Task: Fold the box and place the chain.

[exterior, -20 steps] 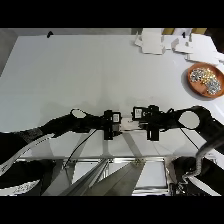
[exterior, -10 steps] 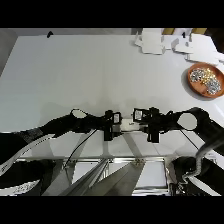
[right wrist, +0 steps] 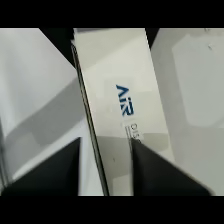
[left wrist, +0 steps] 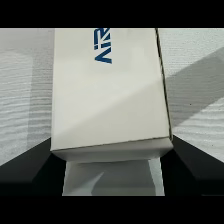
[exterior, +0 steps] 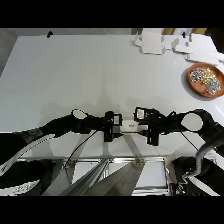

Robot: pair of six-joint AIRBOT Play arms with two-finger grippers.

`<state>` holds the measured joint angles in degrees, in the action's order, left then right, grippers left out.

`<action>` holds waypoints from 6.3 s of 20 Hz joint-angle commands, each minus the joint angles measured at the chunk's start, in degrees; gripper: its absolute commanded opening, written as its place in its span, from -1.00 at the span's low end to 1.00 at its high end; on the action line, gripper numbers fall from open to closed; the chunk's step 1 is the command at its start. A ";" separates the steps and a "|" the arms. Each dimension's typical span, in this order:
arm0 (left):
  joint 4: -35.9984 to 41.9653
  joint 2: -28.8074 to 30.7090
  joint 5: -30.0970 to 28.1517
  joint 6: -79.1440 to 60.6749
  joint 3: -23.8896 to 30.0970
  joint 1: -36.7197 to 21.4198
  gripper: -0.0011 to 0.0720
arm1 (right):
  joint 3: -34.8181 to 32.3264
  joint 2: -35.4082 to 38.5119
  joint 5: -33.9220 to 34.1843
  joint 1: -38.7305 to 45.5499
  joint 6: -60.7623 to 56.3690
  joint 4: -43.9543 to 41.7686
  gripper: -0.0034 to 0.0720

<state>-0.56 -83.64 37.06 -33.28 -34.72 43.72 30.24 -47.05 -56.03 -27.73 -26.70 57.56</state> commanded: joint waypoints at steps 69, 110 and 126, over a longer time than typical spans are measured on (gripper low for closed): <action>-0.11 0.00 -0.20 0.09 0.00 -0.07 -0.40 | 6.73 -6.45 -14.05 44.54 -58.58 42.66 -0.86; -68.41 29.38 9.99 91.69 0.31 -71.89 -0.32 | 6.73 -6.45 -14.05 45.11 -58.58 42.60 -0.86; -74.66 30.25 18.05 96.80 0.31 -70.16 0.91 | 6.73 -6.45 -14.05 45.11 -58.58 42.60 -0.86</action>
<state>-75.48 -57.45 56.86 62.37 -34.44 -27.42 36.95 -53.45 -70.06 17.34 -85.25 100.18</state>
